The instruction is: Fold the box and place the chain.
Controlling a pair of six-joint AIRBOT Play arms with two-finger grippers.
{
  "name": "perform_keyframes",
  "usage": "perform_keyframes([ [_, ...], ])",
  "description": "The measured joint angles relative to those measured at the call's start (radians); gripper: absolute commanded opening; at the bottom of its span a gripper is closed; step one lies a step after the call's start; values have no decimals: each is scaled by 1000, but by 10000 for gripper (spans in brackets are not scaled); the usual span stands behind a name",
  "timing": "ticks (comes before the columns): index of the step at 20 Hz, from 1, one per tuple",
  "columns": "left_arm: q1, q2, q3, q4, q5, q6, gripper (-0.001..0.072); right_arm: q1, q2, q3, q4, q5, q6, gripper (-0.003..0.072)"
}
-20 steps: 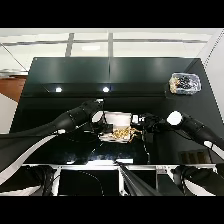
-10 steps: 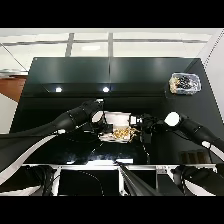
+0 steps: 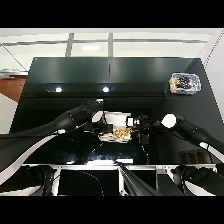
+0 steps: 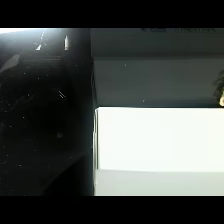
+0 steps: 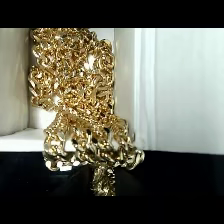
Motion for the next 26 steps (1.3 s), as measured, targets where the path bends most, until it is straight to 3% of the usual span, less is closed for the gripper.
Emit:
perform_keyframes([
  [1,0,0,0,0,0,-1,32,0,0,0,0,0,9,119],
  [2,0,0,0,0,0,-1,32,2,-1,0,-2,-1,27,48],
  [10,0,0,0,0,0,2,32,-17,47,0,-113,41,279,44],
  [18,0,0,0,3,0,2,32,-29,237,13,-131,142,485,43],
  [26,0,0,0,3,0,1,32,-29,369,201,-77,304,712,42],
])
